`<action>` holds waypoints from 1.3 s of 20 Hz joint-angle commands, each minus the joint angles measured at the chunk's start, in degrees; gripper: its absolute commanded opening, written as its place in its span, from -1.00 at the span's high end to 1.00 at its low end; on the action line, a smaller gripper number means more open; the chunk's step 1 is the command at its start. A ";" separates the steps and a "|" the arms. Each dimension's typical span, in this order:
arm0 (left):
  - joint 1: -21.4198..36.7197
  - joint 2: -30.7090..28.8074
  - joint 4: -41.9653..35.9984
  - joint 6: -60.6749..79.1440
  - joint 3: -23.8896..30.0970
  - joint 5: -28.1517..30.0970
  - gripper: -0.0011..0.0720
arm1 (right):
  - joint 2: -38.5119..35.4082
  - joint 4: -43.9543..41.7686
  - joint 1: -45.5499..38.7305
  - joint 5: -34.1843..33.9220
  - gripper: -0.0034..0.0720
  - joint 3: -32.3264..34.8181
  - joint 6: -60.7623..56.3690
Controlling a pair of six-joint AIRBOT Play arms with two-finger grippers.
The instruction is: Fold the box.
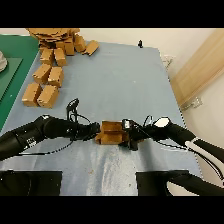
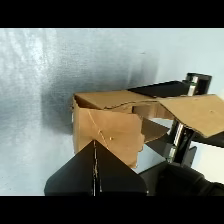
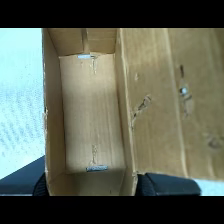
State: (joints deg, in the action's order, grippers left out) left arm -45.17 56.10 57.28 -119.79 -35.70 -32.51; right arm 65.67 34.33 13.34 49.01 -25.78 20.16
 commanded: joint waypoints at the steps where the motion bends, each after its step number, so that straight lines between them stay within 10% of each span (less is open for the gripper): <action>1: -2.73 -0.02 14.56 -16.39 -2.08 -4.24 0.94 | -0.02 0.00 -0.02 0.00 -0.53 0.02 0.00; 14: 0.50 3.17 27.58 -24.02 -1.11 -11.19 0.94 | -0.02 -0.02 -0.02 0.02 -0.53 0.02 0.00; 26: 0.50 8.87 10.36 -11.06 -1.14 -6.14 0.94 | -0.02 0.00 -0.02 0.02 -0.53 0.02 0.00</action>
State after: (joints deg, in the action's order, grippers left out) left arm -44.71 64.62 71.11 -133.43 -36.86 -37.98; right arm 65.67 34.33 13.34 49.01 -25.78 20.18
